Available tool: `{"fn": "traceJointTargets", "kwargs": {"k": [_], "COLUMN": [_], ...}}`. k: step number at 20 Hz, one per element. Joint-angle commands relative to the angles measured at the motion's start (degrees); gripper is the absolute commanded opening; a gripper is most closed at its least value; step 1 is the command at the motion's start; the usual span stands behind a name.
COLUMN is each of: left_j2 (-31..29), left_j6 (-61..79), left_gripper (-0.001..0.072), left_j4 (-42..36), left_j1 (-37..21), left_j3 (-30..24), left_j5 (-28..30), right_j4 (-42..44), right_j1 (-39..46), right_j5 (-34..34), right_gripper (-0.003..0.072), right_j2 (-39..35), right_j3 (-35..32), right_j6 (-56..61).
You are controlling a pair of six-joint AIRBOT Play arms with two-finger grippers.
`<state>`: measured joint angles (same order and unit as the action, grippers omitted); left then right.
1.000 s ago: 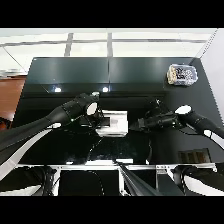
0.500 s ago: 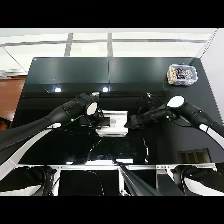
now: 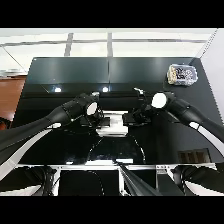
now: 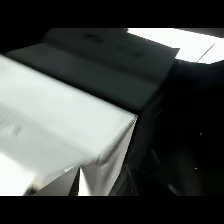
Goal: Fold the box and place the chain.
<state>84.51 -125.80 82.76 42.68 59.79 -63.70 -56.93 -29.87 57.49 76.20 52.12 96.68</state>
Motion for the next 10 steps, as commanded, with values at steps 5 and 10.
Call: {"fn": "traceJointTargets", "kwargs": {"k": [5,10], "left_j2": [0.0,0.0], "left_j6": [0.0,0.0], "left_gripper": [0.0027,0.0027], "left_j4": [0.1,0.1], "left_j1": [0.0,0.0], "left_j3": [0.0,0.0], "left_j5": [0.0,0.0], "right_j4": [-10.8,-20.4], "right_j1": [-6.9,-11.8], "right_j5": [-0.6,1.6], "right_gripper": [0.031,0.031], "right_j2": [4.4,6.4], "right_j3": [5.0,7.1], "right_j6": [17.0,24.7]}}
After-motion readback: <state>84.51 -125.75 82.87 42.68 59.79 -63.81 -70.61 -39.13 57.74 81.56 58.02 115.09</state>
